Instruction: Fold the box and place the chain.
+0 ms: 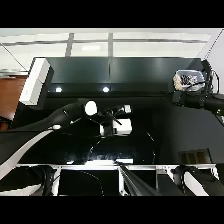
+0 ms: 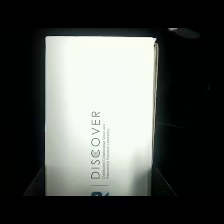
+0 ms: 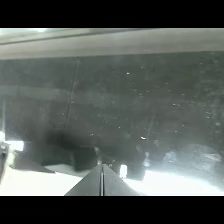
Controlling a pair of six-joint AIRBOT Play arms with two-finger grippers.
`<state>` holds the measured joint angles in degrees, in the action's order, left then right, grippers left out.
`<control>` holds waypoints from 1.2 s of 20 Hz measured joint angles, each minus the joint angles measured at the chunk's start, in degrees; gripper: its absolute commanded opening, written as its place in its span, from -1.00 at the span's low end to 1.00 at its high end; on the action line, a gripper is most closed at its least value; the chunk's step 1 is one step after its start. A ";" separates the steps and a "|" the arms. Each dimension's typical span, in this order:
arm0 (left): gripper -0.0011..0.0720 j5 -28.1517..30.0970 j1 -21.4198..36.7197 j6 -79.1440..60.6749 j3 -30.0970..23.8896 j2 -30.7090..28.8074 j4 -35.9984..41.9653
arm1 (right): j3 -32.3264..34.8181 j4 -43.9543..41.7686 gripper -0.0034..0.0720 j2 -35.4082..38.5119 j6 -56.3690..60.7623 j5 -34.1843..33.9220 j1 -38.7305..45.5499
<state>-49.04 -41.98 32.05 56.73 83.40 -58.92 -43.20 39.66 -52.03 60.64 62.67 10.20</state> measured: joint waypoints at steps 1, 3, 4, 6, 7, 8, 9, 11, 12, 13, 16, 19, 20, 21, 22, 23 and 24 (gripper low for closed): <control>-0.06 -1.44 1.05 2.23 0.24 -0.94 -2.27 | 0.00 0.02 -0.83 0.00 0.00 0.52 0.68; -0.06 -4.11 4.13 6.69 0.59 -3.74 -5.53 | 0.00 0.04 -0.83 0.00 0.00 1.44 2.01; -0.06 -5.88 6.36 8.66 0.59 -5.46 -6.91 | 0.00 0.04 -0.83 0.00 0.00 1.97 2.49; -0.06 -9.27 11.91 12.20 0.02 -9.07 -8.72 | 0.00 0.07 -0.83 0.00 0.00 2.36 3.19; -0.06 -10.99 15.43 13.97 -0.79 -10.95 -9.11 | 0.00 0.04 -0.83 0.02 0.00 2.69 3.45; -0.06 -12.68 19.17 15.32 -1.90 -12.68 -9.53 | 0.00 0.04 -0.83 0.00 0.02 2.80 3.58; -0.06 -14.25 23.34 16.55 -3.41 -14.45 -10.03 | 0.00 0.04 -0.83 0.02 0.00 2.91 3.74; -0.06 -17.14 32.94 18.82 -7.13 -17.70 -10.32 | 0.00 0.04 -0.83 0.00 0.00 3.06 3.85; -0.06 -18.93 38.16 19.93 -9.05 -19.17 -10.45 | 0.00 0.07 -0.83 0.00 0.00 3.10 3.89; -0.06 -20.79 43.43 20.90 -10.67 -20.39 -10.80 | 0.00 0.04 -0.83 0.02 -0.09 3.17 3.91; -0.06 -24.24 57.29 23.08 -13.14 -22.40 -12.92 | 0.00 0.24 -0.83 0.00 -0.66 3.72 3.96; 0.02 -24.48 69.53 24.57 -14.08 -23.19 -14.51 | 0.00 0.70 -0.83 0.00 -0.87 3.91 3.96; 0.14 -23.04 72.63 24.81 -14.25 -23.32 -14.58 | 0.00 0.87 -0.83 0.02 -0.92 3.93 3.96; 0.19 -20.94 75.58 24.90 -14.36 -23.41 -14.53 | 0.00 0.90 -0.83 0.02 -0.96 3.93 3.96; 0.19 -18.84 77.90 24.57 -14.43 -23.45 -14.40 | 0.00 0.92 -0.83 0.00 -1.03 3.96 3.96; 0.19 -16.68 79.78 23.56 -14.43 -23.50 -14.38 | 0.00 0.96 -0.83 0.00 -1.03 3.96 3.96; 0.19 -14.32 81.46 21.62 -14.34 -23.39 -14.34 | 0.00 0.98 -0.83 0.00 -1.05 3.96 3.96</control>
<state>-63.35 39.48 53.67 42.39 60.01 -73.25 -43.20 40.64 -52.03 59.59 66.63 14.15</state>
